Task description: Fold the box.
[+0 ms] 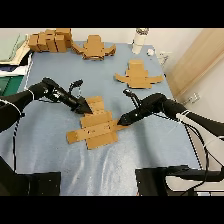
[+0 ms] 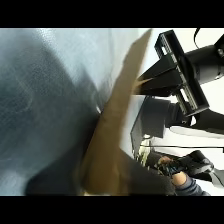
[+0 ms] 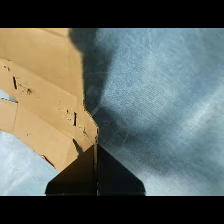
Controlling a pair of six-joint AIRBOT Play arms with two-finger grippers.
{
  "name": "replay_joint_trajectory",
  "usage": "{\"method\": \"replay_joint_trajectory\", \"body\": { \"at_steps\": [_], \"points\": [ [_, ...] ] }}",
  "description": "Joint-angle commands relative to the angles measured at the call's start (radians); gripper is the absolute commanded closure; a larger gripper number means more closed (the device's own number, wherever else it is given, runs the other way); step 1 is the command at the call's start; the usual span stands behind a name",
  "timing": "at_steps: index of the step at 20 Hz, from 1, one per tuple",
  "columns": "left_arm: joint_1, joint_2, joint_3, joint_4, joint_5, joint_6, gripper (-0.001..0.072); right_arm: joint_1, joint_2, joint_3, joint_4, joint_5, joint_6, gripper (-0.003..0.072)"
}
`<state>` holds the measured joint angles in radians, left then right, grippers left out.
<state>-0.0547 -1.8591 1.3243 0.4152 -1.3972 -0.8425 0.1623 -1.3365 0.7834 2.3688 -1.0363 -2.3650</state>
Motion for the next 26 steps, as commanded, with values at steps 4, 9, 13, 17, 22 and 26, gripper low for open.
{"method": "replay_joint_trajectory", "body": {
  "at_steps": [4, 9, 13, 17, 22, 26],
  "points": [
    [-0.014, -0.001, 0.000, 0.004, -0.001, 0.040, 0.0583, 0.001, 0.001, 0.000, -0.001, 0.011, 0.000, 0.0683],
    [-0.014, 0.000, 0.000, -0.006, 0.000, 0.102, 0.0697, 0.000, 0.001, 0.000, -0.002, 0.011, 0.000, 0.0680],
    [-0.040, 0.016, 0.005, -0.023, -0.001, 0.200, 0.0698, -0.013, 0.001, 0.024, -0.070, 0.042, 0.110, 0.0148],
    [-0.132, 0.077, 0.004, -0.022, 0.012, 0.312, 0.0699, -0.085, 0.001, 0.148, -0.174, 0.013, 0.262, 0.0159],
    [-0.264, 0.168, -0.011, -0.022, 0.145, 0.491, 0.0699, -0.146, 0.002, 0.281, -0.177, -0.018, 0.354, 0.0681],
    [-0.319, 0.208, -0.091, -0.017, 0.296, 0.602, 0.0700, -0.140, 0.002, 0.285, -0.174, -0.012, 0.360, 0.0681]
  ]
}}
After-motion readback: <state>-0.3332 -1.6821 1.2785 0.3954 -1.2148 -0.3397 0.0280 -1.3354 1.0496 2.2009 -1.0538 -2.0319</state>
